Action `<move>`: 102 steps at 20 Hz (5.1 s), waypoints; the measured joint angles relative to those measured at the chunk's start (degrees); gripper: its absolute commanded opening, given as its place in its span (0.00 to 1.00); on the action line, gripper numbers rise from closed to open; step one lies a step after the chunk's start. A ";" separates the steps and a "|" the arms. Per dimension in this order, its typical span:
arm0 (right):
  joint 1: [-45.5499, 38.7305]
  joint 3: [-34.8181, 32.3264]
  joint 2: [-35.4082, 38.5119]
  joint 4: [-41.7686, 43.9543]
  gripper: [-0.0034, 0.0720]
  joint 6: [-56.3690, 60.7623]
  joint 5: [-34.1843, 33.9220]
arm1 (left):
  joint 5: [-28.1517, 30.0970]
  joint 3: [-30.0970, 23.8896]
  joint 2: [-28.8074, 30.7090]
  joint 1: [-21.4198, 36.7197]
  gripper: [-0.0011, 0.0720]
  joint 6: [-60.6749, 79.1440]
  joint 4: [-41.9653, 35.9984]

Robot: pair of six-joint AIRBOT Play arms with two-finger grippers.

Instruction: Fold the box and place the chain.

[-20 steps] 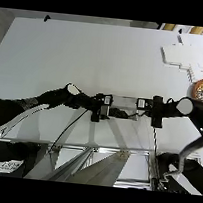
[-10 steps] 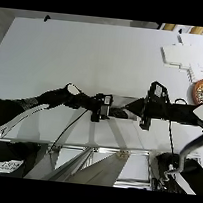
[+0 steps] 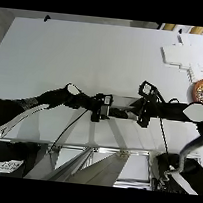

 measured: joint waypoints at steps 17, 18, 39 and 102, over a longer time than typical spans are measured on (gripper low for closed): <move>0.11 24.70 -22.97 -8.66 0.06 7.41 8.09 | 0.00 -0.02 0.00 0.00 0.39 0.00 0.00; 0.13 24.76 -23.23 -8.66 0.06 7.43 9.38 | 0.00 -0.02 0.00 0.00 0.39 0.00 0.00; 4.92 10.64 -12.39 -8.20 0.31 -2.12 13.86 | 0.00 -0.02 0.00 0.00 0.39 0.00 0.00; 11.39 4.59 -8.63 -15.54 0.31 -6.58 -1.22 | 0.02 0.00 0.00 0.07 0.39 -0.02 0.00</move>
